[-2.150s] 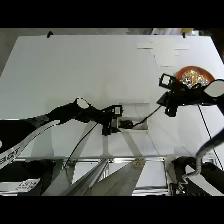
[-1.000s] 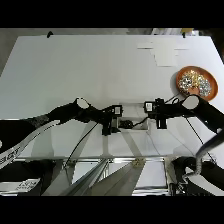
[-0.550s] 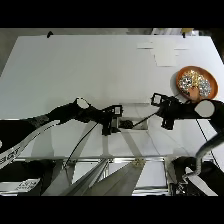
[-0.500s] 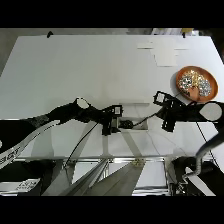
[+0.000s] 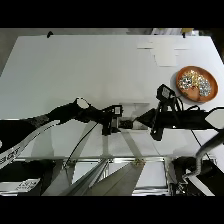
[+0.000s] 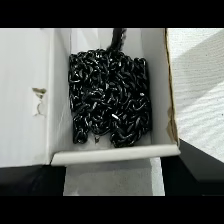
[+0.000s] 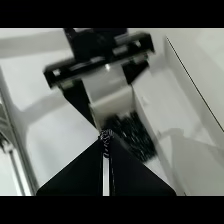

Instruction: Fold the box and place the chain.

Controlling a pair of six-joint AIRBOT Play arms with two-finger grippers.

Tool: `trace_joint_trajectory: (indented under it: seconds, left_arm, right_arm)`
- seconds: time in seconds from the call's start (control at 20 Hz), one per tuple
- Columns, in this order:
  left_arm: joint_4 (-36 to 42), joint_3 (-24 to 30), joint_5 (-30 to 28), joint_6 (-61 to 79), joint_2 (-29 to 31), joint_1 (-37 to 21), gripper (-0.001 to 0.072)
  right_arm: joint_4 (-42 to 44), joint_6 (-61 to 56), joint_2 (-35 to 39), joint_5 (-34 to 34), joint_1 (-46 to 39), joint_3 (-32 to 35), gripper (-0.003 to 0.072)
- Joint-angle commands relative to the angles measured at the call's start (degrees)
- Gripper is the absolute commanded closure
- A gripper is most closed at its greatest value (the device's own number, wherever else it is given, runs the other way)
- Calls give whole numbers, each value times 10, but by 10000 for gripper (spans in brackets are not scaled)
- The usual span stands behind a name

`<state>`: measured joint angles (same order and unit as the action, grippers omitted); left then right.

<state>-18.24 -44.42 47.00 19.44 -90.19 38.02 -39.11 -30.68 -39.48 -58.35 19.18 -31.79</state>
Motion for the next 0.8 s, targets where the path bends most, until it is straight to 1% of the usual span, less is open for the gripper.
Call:
trace_joint_trajectory:
  seconds: [0.0, 0.1, 0.2, 0.3, 0.4, 0.45, 0.55, 0.6, 0.75]
  left_arm:
    - [0, 0, 0, 0, 0, -1, 501]
    - [0, 0, 0, 0, 0, -1, 501]
    - [0, 0, 0, 0, 0, -1, 501]
    - [0, 0, 0, 0, 0, -1, 501]
    - [0, 0, 0, 0, 0, -1, 501]
    - [0, 0, 0, 0, 0, -1, 501]
    - [0, 0, 0, 0, 0, -1, 501]
    - [0, 0, 0, 0, 0, -1, 501]
    - [0, 0, 0, 0, 0, -1, 501]
  right_arm:
    - [30, -4, -21, 77, 85, 0, 671]
    - [23, -4, -53, 111, 121, -1, 671]
    - [0, -4, -89, 130, 139, -1, 671]
    - [-39, -4, -122, 131, 141, -1, 671]
    - [-97, -6, -139, 132, 141, -1, 669]
    - [-115, -6, -139, 133, 141, -1, 627]
    - [-116, -6, -131, 141, 134, -2, 415]
    - [-117, -6, -123, 141, 127, -6, 389]
    - [-117, -6, -80, 140, 89, -30, 391]
